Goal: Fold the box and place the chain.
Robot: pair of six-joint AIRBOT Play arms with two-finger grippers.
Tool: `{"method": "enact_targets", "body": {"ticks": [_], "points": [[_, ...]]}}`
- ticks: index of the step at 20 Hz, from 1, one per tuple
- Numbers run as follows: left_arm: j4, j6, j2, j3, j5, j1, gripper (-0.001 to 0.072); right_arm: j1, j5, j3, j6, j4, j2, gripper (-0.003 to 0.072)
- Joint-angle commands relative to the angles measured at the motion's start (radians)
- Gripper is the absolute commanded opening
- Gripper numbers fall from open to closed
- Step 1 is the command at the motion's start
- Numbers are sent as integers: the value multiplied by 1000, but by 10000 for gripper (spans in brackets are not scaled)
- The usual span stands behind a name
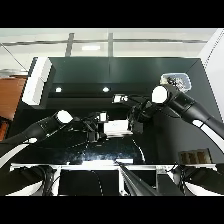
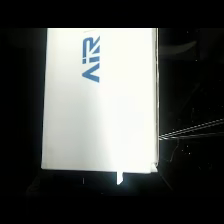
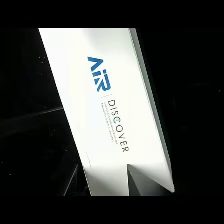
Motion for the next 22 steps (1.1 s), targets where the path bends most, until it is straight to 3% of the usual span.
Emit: {"method": "enact_targets", "body": {"ticks": [1, 6, 9, 10, 11, 12, 13, 18, 22], "points": [[0, 0, 0, 1, 1, 0, 408, 19, -19, -21, 1, -1, 0, 380], [0, 0, 0, 1, 1, 0, 408, 14, -8, -4, 53, -23, 22, 380], [0, 0, 0, 1, 1, 0, 408, -53, 35, 14, 222, -50, 98, 380], [0, 0, 0, 1, 1, 0, 408, -93, 80, 13, 287, -47, 114, 358], [0, 0, 0, 1, 1, 0, 408, -139, 131, 4, 333, -26, 121, 210], [0, 0, 0, 1, 1, 0, 408, -185, 163, -22, 337, 38, 121, 83], [0, 0, 0, 1, 1, 0, 408, -219, 152, -60, 332, 126, 121, 37], [0, 0, 0, 1, 1, 0, 407, -241, -24, -232, 314, 547, 69, 36], [0, 0, 0, 1, 1, 0, 408, -193, -74, -236, 320, 577, -16, 37]]}}
